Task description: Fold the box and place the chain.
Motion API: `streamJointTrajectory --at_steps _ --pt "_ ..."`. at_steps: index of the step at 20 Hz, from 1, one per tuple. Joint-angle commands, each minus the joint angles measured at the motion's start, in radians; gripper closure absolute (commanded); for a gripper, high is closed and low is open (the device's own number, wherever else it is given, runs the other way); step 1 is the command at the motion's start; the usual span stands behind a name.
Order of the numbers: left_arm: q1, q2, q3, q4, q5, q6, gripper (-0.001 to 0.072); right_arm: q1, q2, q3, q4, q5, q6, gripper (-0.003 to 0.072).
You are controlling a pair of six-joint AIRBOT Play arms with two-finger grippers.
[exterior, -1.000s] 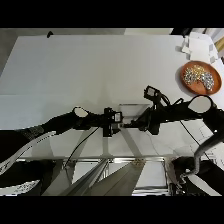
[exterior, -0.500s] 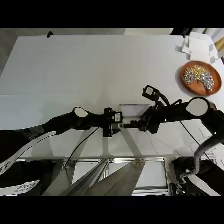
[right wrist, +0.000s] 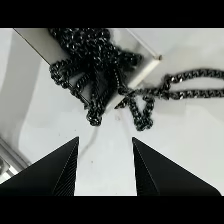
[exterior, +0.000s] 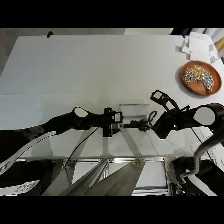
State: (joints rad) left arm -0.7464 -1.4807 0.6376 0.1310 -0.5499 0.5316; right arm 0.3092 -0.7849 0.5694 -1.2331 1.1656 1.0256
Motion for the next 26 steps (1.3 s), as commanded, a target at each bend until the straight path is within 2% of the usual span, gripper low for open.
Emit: streamJointTrajectory --at_steps 1,4,10,14,23,25,26 --pt "0.000 0.000 0.000 0.000 0.000 0.000 0.0389 0.000 0.005 -0.014 -0.012 -0.027 0.068 0.0353" --pt "0.000 0.000 0.000 0.000 0.000 0.000 0.0389 0.002 -0.002 -0.014 0.000 -0.060 0.074 0.0396" --pt "0.000 0.000 0.000 0.000 0.000 0.000 0.0389 0.097 -0.041 -0.014 -0.030 -0.105 0.088 0.0398" --pt "0.000 0.000 0.000 0.000 0.000 0.000 0.0389 0.126 -0.078 -0.014 -0.126 -0.119 0.176 0.0399" --pt "0.000 0.000 0.000 0.000 0.000 0.000 0.0389 0.182 -0.100 -0.013 -0.123 -0.124 0.186 0.0401" --pt "0.000 0.000 0.000 0.000 0.000 0.000 0.0389 0.182 -0.098 -0.013 -0.125 -0.111 0.191 0.0469" --pt "0.000 0.000 0.000 0.000 0.000 0.000 0.0389 0.182 -0.098 -0.012 -0.125 -0.106 0.195 0.0469"
